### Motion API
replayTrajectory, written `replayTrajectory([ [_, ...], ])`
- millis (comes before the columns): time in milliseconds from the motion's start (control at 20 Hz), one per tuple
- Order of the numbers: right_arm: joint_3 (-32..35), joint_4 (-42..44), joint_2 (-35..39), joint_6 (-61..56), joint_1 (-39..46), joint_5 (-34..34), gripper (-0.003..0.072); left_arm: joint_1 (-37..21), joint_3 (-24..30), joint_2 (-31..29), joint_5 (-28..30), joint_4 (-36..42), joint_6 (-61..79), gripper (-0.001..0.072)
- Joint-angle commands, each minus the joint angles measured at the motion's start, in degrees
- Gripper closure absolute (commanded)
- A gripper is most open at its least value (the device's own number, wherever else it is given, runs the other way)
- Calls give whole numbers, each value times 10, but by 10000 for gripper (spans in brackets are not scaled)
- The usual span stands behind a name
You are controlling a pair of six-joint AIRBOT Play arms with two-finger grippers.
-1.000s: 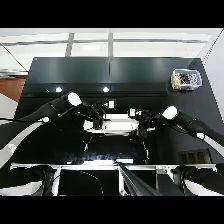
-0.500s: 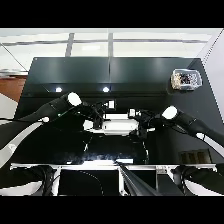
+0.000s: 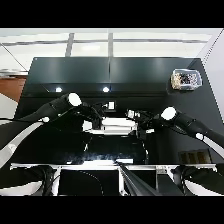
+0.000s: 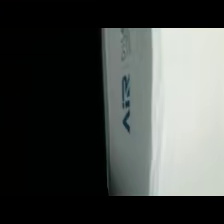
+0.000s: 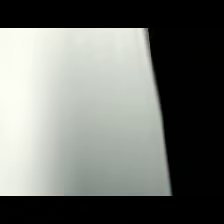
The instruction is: Fold the box and place the chain.
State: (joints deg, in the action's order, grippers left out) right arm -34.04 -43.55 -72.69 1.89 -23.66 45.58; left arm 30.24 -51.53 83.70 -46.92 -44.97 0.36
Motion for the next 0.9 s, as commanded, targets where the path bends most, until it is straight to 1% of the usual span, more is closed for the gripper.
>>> replayTrajectory([
  [0,0,0,0,-13,0,-2,285,-7,-8,-13,-7,-15,-34,393],
  [50,0,0,0,-20,0,-2,285,-12,-12,-25,-14,-36,-49,345],
  [100,0,0,0,-21,0,-2,285,-18,-16,-43,-20,-66,-69,260],
  [150,0,0,0,-21,0,-2,285,-27,-20,-65,-26,-99,-97,236],
  [200,0,0,0,-21,0,-2,285,-37,-20,-87,-33,-123,-120,218],
  [250,0,0,0,-21,0,-2,285,-49,-20,-110,-46,-147,-145,218],
  [300,0,0,0,-21,0,-2,285,-64,-20,-136,-70,-169,-168,217],
  [450,0,0,0,-21,0,-4,285,-106,-20,-196,-189,-206,-253,225],
  [500,0,-1,0,-21,0,-6,285,-117,-20,-209,-225,-206,-277,343],
  [550,0,-3,0,-21,0,-8,285,-122,-20,-217,-249,-202,-298,667],
  [600,0,-5,0,-21,0,-8,285,-121,-20,-219,-272,-196,-315,683],
  [650,0,-5,0,-21,0,-8,285,-117,-15,-218,-293,-169,-334,683],
  [700,0,-5,0,-21,0,-8,285,-110,-2,-218,-301,-119,-343,683],
  [750,0,-5,0,-21,0,-8,285,-99,17,-218,-297,-57,-345,683],
  [800,0,-5,0,-21,0,-8,285,-88,38,-218,-271,1,-344,684],
  [850,0,-5,0,-21,0,-8,284,-75,64,-218,-228,59,-344,684],
])
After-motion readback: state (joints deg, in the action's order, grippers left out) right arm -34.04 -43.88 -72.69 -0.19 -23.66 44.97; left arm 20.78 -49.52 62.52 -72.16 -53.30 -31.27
